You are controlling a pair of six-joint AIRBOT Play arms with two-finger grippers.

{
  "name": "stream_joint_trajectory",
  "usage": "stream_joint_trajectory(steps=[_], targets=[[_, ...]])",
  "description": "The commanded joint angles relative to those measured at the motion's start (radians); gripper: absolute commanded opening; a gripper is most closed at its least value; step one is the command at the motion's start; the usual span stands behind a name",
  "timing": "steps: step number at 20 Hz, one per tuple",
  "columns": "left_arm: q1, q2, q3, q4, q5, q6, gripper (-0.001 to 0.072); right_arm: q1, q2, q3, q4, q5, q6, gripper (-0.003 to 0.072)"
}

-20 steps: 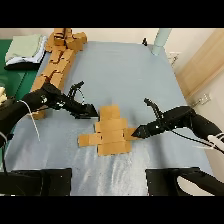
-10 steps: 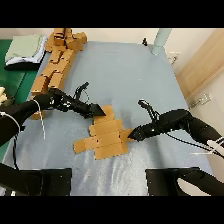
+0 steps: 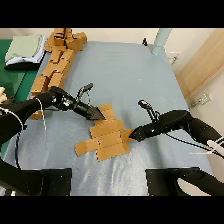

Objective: Fold the box.

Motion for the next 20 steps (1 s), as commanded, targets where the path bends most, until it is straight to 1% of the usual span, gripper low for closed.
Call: stream_joint_trajectory(steps=[1, 4, 5, 6, 10, 11, 12, 13, 15, 16, 18, 20], targets=[[0.001, -0.001, 0.003, 0.069, -0.024, -0.019, 0.0464, 0.001, 0.001, 0.0, -0.004, 0.006, 0.008, 0.0003], [0.001, -0.001, 0.003, 0.081, -0.009, -0.018, 0.0461, 0.001, 0.001, 0.0, -0.004, 0.01, 0.008, 0.0003], [0.0, -0.001, 0.003, 0.081, 0.004, -0.016, 0.0331, 0.001, 0.001, 0.0, -0.003, 0.013, 0.01, 0.0003], [-0.001, -0.001, 0.003, 0.08, 0.012, -0.008, 0.0235, 0.001, 0.001, 0.0, -0.003, 0.016, 0.015, 0.0003], [-0.001, -0.001, 0.003, 0.03, 0.027, 0.034, 0.0234, 0.001, 0.001, 0.0, -0.003, 0.016, 0.015, 0.0003], [-0.003, -0.001, 0.003, 0.022, 0.029, 0.043, 0.0148, 0.001, 0.001, 0.0, -0.003, 0.016, 0.015, 0.0003], [-0.007, -0.001, 0.003, 0.022, 0.028, 0.059, 0.0045, 0.001, 0.001, 0.0, -0.003, 0.016, 0.015, 0.0003], [-0.013, -0.002, 0.003, 0.022, 0.029, 0.062, 0.0045, 0.001, 0.001, 0.0, -0.003, 0.016, 0.015, 0.0003], [-0.03, -0.001, 0.003, 0.022, 0.027, 0.067, 0.0016, 0.001, 0.001, 0.0, -0.003, 0.017, 0.015, 0.0005], [-0.042, -0.001, 0.003, 0.021, 0.032, 0.069, 0.0015, 0.001, 0.001, 0.0, -0.003, 0.024, 0.015, 0.0049], [-0.061, -0.001, 0.006, 0.014, 0.05, 0.085, 0.0013, -0.002, 0.001, 0.001, -0.008, 0.062, 0.024, 0.0442], [-0.077, 0.003, 0.026, 0.018, 0.071, 0.114, 0.0011, -0.025, 0.002, 0.036, -0.089, 0.097, 0.134, 0.0455]])
